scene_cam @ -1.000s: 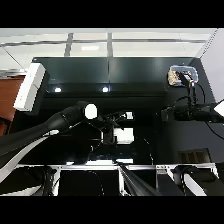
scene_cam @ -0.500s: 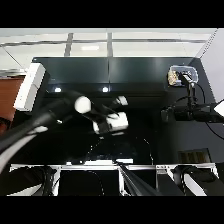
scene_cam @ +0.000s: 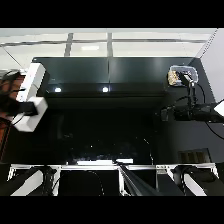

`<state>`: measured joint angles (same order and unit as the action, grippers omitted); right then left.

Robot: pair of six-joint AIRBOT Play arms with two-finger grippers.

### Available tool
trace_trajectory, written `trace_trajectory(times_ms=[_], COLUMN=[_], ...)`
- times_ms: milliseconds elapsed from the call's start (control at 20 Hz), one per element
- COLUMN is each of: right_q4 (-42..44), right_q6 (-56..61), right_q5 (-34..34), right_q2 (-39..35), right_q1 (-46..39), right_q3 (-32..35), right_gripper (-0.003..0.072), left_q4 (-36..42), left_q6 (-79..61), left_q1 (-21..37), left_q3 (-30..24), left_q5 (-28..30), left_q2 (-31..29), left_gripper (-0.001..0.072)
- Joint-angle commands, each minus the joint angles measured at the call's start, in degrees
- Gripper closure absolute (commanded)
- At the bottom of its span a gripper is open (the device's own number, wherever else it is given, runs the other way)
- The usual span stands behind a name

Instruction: Fold the box and place the chain.

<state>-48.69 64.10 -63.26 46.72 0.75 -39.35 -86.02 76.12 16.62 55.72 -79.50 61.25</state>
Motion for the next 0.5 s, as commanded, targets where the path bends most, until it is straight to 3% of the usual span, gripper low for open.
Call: trace_trajectory(times_ms=[0, 200, 300, 450], right_q4=[0.20, 0.20, 0.20, 0.26], right_q6=[-0.04, -0.02, -0.02, 0.87], right_q5=[0.72, 0.61, 0.66, 0.76], right_q2=[-0.02, -0.02, -0.02, -0.02], right_q1=[0.07, 0.07, 0.07, 0.07], right_q3=[0.02, 0.02, 0.02, 0.02], right_gripper=[0.0670, 0.0670, 0.0670, 0.0670], left_q4=[-3.23, -7.08, -1.07, 10.21], left_q6=[-1.20, -2.91, -8.09, -25.18], left_q1=[15.02, 23.74, 27.61, 31.08], left_q3=[-1.75, -1.75, -2.01, -2.82], left_q5=[-4.37, 0.94, 5.42, 6.01], left_q2=[0.39, 0.46, 1.33, 4.50], left_gripper=[0.0422, 0.0417, 0.0418, 0.0417])
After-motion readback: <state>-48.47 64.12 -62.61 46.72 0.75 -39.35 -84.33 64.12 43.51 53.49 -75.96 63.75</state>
